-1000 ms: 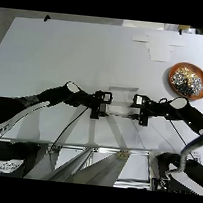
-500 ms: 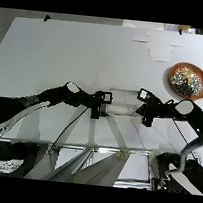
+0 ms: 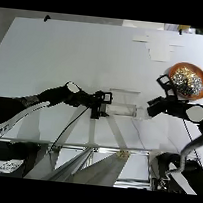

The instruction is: Fold the box and place the chain.

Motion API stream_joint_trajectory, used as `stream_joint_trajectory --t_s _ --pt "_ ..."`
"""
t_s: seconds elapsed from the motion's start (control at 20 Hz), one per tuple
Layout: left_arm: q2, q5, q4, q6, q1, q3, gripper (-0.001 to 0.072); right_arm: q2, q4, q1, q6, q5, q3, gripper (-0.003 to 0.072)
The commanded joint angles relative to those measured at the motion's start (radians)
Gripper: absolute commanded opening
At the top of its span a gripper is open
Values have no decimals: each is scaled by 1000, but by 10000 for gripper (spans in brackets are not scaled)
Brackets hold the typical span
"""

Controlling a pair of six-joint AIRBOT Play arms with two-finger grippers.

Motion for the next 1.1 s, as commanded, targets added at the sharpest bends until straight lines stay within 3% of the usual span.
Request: stream_joint_trajectory --t_s 0.0,0.4,0.7,0.8,0.9,1.05 --pt "1 0 1 0 0 0 170 -6 -65 -134 288 54 1 19" --pt "1 0 0 0 0 0 170 -259 141 -158 241 229 0 19" --pt "1 1 1 0 0 0 170 -280 301 -115 134 258 0 23" --pt "1 0 0 0 0 0 170 -243 329 -116 129 259 0 77" --pt "1 0 0 0 0 0 170 -210 331 -115 127 267 0 221" --pt "1 0 0 0 0 0 170 -201 374 -115 106 313 0 283"
